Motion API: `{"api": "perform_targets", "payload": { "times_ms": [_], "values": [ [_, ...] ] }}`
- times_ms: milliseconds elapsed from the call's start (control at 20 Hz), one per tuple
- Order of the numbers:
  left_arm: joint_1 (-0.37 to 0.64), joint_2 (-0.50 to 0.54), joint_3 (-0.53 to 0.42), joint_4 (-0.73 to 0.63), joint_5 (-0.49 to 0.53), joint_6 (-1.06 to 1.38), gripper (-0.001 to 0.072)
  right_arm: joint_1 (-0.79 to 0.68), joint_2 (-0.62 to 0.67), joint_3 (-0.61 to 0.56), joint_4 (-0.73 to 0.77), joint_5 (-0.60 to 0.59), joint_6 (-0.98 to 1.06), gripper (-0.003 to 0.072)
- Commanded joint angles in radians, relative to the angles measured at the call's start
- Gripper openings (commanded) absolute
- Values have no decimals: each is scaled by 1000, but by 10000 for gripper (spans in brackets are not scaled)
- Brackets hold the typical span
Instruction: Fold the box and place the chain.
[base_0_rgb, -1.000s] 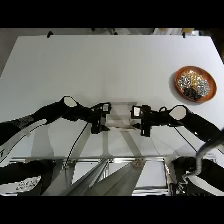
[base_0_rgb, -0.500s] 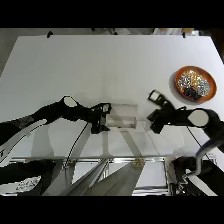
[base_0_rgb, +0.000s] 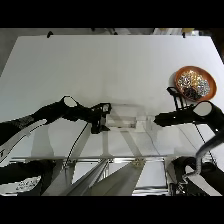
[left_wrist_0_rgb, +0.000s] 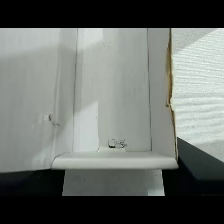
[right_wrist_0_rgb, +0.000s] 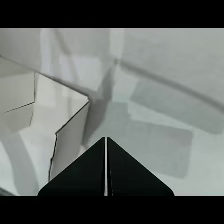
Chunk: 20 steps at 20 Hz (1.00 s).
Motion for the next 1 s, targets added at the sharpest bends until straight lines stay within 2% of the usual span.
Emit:
{"api": "perform_targets", "payload": {
  "times_ms": [0,450,550,750,950],
  "values": [
    [0,0,0,0,0,0,209,42,-107,0,66,13,14,11],
    [0,0,0,0,0,0,209,76,-170,0,209,3,-92,11],
    [0,0,0,0,0,0,209,76,-158,0,192,7,-91,11],
    [0,0,0,0,0,0,209,66,-132,0,49,8,-20,11],
    [0,0,0,0,0,0,209,29,-134,0,76,-15,-27,11]
  ]
}}
